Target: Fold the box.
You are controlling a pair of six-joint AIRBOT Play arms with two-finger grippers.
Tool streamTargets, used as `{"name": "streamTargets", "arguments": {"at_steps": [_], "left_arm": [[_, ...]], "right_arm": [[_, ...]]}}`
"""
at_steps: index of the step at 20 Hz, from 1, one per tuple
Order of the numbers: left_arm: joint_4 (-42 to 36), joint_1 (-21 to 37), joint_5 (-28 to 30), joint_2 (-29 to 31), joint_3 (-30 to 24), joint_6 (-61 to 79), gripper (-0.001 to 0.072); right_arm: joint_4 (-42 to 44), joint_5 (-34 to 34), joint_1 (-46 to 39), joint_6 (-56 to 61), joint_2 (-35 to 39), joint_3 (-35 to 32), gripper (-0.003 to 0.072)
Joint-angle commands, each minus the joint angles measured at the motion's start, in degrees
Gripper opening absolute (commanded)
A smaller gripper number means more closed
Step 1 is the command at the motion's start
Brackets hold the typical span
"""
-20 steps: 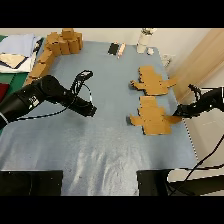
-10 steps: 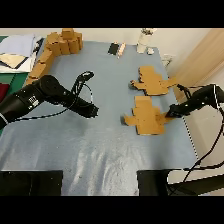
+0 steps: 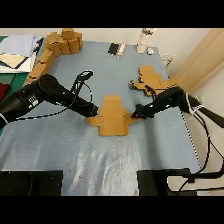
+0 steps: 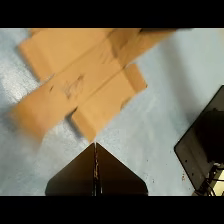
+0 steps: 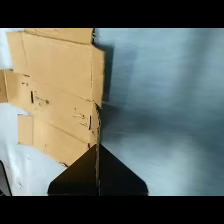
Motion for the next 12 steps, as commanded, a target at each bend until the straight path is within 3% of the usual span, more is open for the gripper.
{"name": "streamTargets", "arguments": {"at_steps": [1,2,3,6,12], "left_arm": [[0.44,1.86,-0.15,-0.04,0.04,0.79,0.0015],[0.44,3.61,-0.63,-0.07,0.04,0.90,0.0207],[0.24,5.62,-1.25,-0.20,0.04,0.35,0.0454],[0.46,12.70,-5.40,-2.12,0.02,0.02,0.0464],[0.92,22.86,-11.72,-11.10,0.02,3.23,0.0490]], "right_arm": [[4.04,13.75,12.15,6.01,5.70,-9.11,0.0004],[4.00,17.05,15.54,6.03,7.52,-10.64,0.0004],[4.00,21.11,19.08,6.01,9.53,-11.98,0.0004],[1.05,30.62,28.35,6.01,13.90,-14.03,0.0004],[-10.49,34.21,39.80,8.22,14.69,-14.14,0.0004]]}}
